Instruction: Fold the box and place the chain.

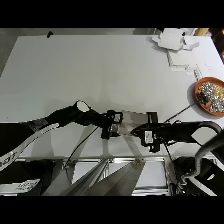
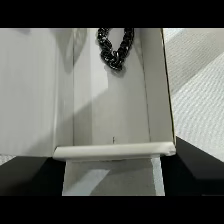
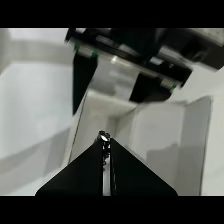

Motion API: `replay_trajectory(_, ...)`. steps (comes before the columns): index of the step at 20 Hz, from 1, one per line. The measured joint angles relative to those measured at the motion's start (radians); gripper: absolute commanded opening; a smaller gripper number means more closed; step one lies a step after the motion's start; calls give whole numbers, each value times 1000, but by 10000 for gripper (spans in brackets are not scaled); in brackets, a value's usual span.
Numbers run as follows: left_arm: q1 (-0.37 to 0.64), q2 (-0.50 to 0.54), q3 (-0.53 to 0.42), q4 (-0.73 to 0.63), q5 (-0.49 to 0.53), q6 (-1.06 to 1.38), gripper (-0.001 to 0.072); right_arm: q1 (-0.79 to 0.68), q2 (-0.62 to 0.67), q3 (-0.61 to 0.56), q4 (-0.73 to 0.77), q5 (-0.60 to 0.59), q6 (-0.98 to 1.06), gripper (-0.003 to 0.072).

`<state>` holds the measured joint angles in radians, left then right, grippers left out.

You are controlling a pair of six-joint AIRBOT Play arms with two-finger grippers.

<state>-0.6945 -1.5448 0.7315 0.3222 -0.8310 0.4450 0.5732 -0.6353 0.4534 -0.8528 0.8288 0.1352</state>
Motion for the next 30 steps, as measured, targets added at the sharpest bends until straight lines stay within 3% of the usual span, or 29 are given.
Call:
replay_trajectory(5,0,0,0,0,0,0,333,45,-63,0,57,-112,74,42)
replay_trajectory(7,0,0,0,0,0,0,333,51,-105,0,62,-127,100,207)
replay_trajectory(12,0,0,0,0,0,0,332,41,-110,7,-21,-103,126,198)
replay_trajectory(20,0,0,0,0,0,0,332,-246,15,-13,-289,202,80,195)
replay_trajectory(25,0,0,0,0,0,0,333,-357,9,-122,-298,176,-47,196)
replay_trajectory(30,0,0,0,0,0,0,333,-381,-57,-202,-180,81,-191,196)
